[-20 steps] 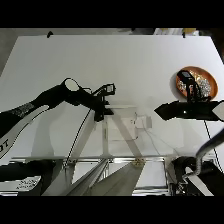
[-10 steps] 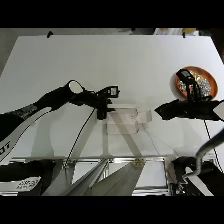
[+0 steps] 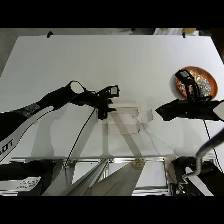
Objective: Fold the box and place the chain.
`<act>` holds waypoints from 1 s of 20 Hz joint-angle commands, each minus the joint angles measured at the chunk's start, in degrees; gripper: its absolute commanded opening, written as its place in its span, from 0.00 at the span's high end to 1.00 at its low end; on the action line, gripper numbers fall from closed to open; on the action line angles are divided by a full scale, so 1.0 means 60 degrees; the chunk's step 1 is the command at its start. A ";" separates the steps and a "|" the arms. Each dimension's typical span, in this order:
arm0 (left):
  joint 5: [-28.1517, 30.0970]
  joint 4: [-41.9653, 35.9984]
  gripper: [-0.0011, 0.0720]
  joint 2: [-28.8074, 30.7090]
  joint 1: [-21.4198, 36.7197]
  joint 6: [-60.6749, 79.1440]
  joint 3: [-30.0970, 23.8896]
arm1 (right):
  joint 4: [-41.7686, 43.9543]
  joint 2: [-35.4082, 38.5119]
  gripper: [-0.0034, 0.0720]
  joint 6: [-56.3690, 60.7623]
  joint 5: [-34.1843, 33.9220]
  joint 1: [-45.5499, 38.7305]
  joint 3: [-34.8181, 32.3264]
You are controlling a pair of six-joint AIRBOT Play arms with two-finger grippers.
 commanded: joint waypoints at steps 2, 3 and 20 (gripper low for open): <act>-0.0073 0.0069 0.97 -0.0018 -0.0004 -0.0160 -0.0007 | -0.0025 0.0004 0.49 -0.0568 0.0117 0.0011 0.0011; -0.0066 0.0069 0.97 -0.0018 -0.0004 -0.0153 -0.0007 | 0.0011 0.0004 0.49 -0.0780 0.0153 0.0011 0.0011; -0.0076 0.0066 0.97 -0.0018 -0.0004 -0.0157 -0.0007 | 0.0211 -0.0546 0.93 -0.6196 -0.0168 0.3898 -0.1096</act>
